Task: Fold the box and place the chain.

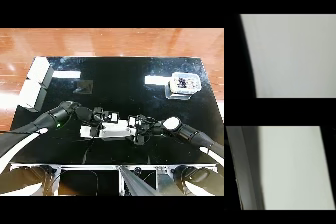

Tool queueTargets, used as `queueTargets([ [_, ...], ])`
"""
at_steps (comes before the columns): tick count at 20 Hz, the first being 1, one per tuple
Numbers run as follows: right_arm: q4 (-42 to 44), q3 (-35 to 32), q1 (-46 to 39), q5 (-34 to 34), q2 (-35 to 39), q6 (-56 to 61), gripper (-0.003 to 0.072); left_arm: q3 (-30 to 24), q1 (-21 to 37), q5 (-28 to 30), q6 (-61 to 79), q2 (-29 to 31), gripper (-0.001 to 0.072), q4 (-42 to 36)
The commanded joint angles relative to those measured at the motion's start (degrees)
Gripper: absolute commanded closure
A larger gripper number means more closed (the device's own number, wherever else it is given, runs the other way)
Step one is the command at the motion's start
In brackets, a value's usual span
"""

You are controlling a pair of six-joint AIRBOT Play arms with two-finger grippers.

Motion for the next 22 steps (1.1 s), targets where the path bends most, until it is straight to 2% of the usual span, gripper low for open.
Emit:
queueTargets([
  [1,0.0,0.0,0.0,0.0,0.0,0.0,-0.0004,1.7,0.0,-0.2,-1.1,0.4,0.0359,-0.4],
  [2,0.0,0.0,0.0,0.0,0.0,0.1,-0.0004,2.0,0.0,-0.2,-1.4,0.7,0.0171,-0.4],
  [3,0.0,0.0,0.0,-0.5,0.0,0.5,-0.0004,2.2,0.0,-0.3,-3.0,0.9,0.0124,-0.2],
  [11,0.1,0.0,0.2,-1.2,0.0,0.9,-0.0004,2.4,0.3,4.8,-15.5,6.0,0.0124,10.0],
  [16,0.1,0.0,0.2,-1.2,0.0,1.0,-0.0004,2.4,2.4,15.3,-26.5,11.3,0.0159,16.2],
  [17,0.1,0.0,0.2,-1.2,0.0,1.0,-0.0004,2.4,3.0,17.4,-29.7,12.3,0.0235,16.1],
  [18,0.0,0.0,0.2,-1.2,0.0,1.0,-0.0004,2.4,3.4,19.8,-31.8,13.2,0.0404,16.1],
  [19,0.1,0.0,0.2,-1.2,0.0,1.0,-0.0004,2.4,3.7,23.2,-32.4,14.1,0.0673,15.9],
  [22,0.0,0.0,0.2,-1.2,0.0,1.0,-0.0004,2.3,3.5,28.3,-33.9,15.4,0.0695,13.0],
])
